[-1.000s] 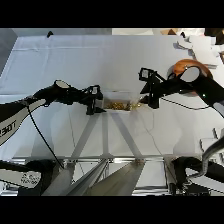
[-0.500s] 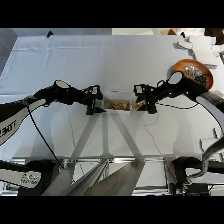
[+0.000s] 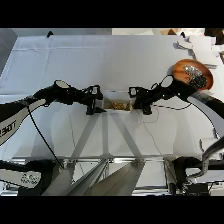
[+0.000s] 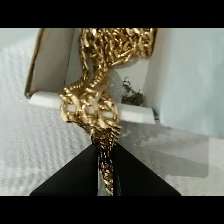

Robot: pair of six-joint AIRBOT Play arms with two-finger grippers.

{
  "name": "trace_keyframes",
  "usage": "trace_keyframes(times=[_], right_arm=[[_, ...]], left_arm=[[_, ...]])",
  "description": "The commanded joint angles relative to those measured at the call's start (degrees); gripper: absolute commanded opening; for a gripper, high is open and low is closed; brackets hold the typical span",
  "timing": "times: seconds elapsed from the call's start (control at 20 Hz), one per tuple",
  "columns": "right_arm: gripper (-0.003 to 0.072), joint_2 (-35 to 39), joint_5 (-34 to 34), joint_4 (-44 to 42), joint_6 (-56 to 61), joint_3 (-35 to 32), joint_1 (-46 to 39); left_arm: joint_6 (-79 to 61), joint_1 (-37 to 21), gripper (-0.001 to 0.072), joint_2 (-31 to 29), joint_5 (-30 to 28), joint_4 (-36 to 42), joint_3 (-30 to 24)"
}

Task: Fold the box and place the chain.

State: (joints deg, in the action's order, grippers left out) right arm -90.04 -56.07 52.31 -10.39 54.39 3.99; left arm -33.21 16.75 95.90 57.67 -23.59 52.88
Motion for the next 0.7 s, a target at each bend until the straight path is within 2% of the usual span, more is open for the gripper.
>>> trace_keyframes(times=[0.0, 0.25, 0.65], right_arm=[[0.0011, -0.2, 0.7, 1.75, 1.57, -0.04, 0.11], [0.001, 2.64, -0.26, 1.92, 3.72, -0.04, 0.11], [0.0009, 15.91, -3.3, 1.88, 9.16, -0.04, 0.11]], left_arm=[[0.0, 0.02, 0.0318, -0.02, 0.0, 0.0, 0.0], [0.0, 0.02, 0.0318, -0.02, 0.0, 0.0, 0.0], [0.0, 0.02, 0.0318, -0.02, 0.0, 0.0, 0.0]])
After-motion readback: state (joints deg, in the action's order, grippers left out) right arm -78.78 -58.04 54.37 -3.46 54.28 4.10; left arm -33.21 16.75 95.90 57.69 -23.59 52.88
